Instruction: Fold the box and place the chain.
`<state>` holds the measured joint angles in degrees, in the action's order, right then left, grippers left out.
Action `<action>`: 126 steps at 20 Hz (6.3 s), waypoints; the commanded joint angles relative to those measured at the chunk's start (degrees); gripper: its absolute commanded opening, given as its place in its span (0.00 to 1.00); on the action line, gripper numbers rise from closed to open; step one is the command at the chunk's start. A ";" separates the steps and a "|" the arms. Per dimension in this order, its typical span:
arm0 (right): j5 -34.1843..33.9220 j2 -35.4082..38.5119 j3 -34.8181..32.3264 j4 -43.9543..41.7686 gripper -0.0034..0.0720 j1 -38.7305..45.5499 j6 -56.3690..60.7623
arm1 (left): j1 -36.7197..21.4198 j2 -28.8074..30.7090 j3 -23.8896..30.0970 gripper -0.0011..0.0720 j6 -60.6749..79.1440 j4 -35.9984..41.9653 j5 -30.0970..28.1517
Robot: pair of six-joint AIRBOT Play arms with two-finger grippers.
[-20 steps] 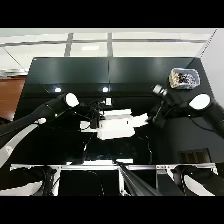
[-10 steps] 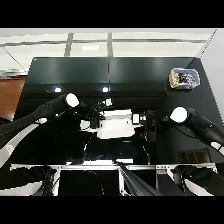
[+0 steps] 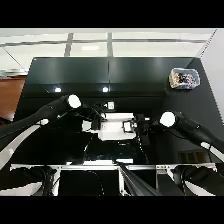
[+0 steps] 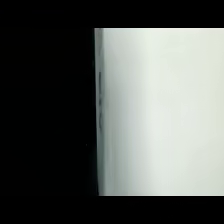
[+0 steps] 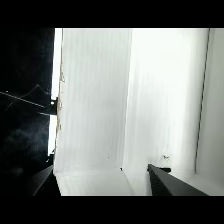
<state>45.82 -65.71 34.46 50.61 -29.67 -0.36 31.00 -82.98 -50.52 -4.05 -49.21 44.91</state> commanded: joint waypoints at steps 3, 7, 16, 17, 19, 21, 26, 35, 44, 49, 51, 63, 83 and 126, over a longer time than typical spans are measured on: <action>-3.98 0.66 0.48 -0.63 0.89 -0.63 -0.28 | 0.39 0.00 0.00 0.05 1.33 0.22 -1.05; -5.14 2.82 0.48 -1.46 0.89 3.32 1.01 | 0.39 0.00 0.00 0.05 1.31 0.22 -1.03; -5.35 2.45 0.42 -10.88 0.89 10.54 -0.66 | 0.42 0.00 0.00 0.05 1.31 0.22 -1.03; -5.09 1.92 0.42 -13.20 0.89 10.51 -2.58 | 0.42 0.00 0.00 0.05 1.31 0.24 -1.03; -4.52 0.50 0.42 -18.88 0.89 10.51 -8.96 | 0.42 0.00 0.00 0.05 1.29 0.24 -0.98; -4.52 -0.31 0.42 -22.03 0.89 10.51 -14.40 | 0.42 0.00 0.00 0.05 1.29 0.24 -0.98; -2.47 -0.83 0.39 -22.43 0.89 10.51 -15.13 | 0.42 0.00 0.00 0.05 1.29 0.22 -1.03; 1.25 -6.29 -0.15 -19.04 0.89 10.51 -17.40 | 0.42 0.00 0.02 0.05 1.29 0.22 -0.96; -2.43 -9.35 -0.17 -18.80 0.89 9.53 -18.10 | 0.42 0.00 0.02 0.05 1.27 0.24 -0.98; -4.35 -9.38 -0.17 -18.88 0.89 9.01 -16.94 | 0.42 0.00 0.02 0.05 1.27 0.24 -0.96; -4.76 -9.44 -0.17 -18.69 0.89 8.85 -16.57 | 0.42 0.00 0.02 0.05 1.25 0.24 -0.96; -4.72 -9.44 -0.20 -18.64 0.76 8.83 -16.59 | 0.39 0.02 0.00 0.06 0.81 0.20 -0.85; -4.31 -9.44 -0.17 -18.43 0.46 8.85 -16.61 | -6.08 8.02 0.85 0.05 -27.02 18.99 13.90; -4.72 -9.44 -0.20 -18.64 0.46 8.85 -16.57 | -3.28 16.33 12.31 0.98 -1.57 -9.73 -3.91</action>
<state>41.21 -75.11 34.30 31.99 -20.82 -16.97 25.02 -66.15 -38.15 -8.36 -54.96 45.95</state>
